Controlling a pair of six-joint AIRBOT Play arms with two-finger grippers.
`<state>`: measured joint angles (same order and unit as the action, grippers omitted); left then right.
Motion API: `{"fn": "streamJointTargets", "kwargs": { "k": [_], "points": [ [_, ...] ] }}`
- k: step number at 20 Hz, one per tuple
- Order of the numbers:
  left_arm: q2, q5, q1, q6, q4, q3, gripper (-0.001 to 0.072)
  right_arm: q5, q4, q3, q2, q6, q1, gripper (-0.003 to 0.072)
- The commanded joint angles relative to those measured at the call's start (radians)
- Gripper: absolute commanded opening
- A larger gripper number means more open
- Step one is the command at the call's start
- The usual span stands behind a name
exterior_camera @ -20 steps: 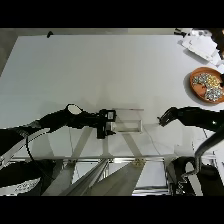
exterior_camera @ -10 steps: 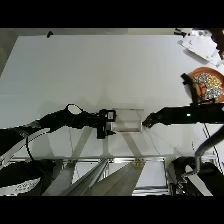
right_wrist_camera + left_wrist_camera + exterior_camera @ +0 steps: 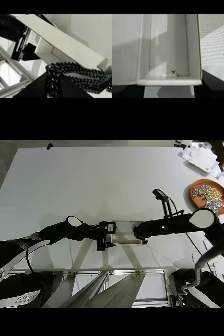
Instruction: Fold the box and place the chain.
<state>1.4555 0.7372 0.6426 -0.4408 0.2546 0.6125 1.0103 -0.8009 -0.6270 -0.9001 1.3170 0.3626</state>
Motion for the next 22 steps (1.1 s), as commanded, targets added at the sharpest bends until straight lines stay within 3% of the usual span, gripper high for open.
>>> {"fn": "streamJointTargets", "kwargs": {
  "k": [1,5,9,16,17,19,22],
  "points": [
    [0.000,0.000,0.000,0.000,0.000,0.000,0.0279,-0.142,-0.010,0.000,-0.091,0.044,0.112,0.0006],
    [0.000,0.000,0.000,0.000,0.000,0.000,0.0279,-0.225,-0.012,0.000,-0.209,0.048,0.205,0.0006],
    [0.000,0.000,0.000,0.000,0.000,0.000,0.0279,-0.297,-0.019,0.000,-0.243,0.067,0.226,0.0006],
    [0.000,0.000,0.000,0.000,0.000,0.000,0.0279,-0.260,-0.060,0.000,-0.248,0.071,0.226,0.0007],
    [0.000,0.000,0.000,0.000,0.001,0.000,0.0279,-0.250,-0.059,0.000,-0.248,0.070,0.226,0.0014],
    [0.000,0.000,0.000,0.000,0.000,0.000,0.0279,-0.238,-0.059,-0.001,-0.248,0.071,0.226,0.0118],
    [0.000,0.000,0.000,0.000,0.000,0.000,0.0279,-0.216,-0.059,-0.014,-0.246,0.070,0.226,0.0133]
  ]
}}
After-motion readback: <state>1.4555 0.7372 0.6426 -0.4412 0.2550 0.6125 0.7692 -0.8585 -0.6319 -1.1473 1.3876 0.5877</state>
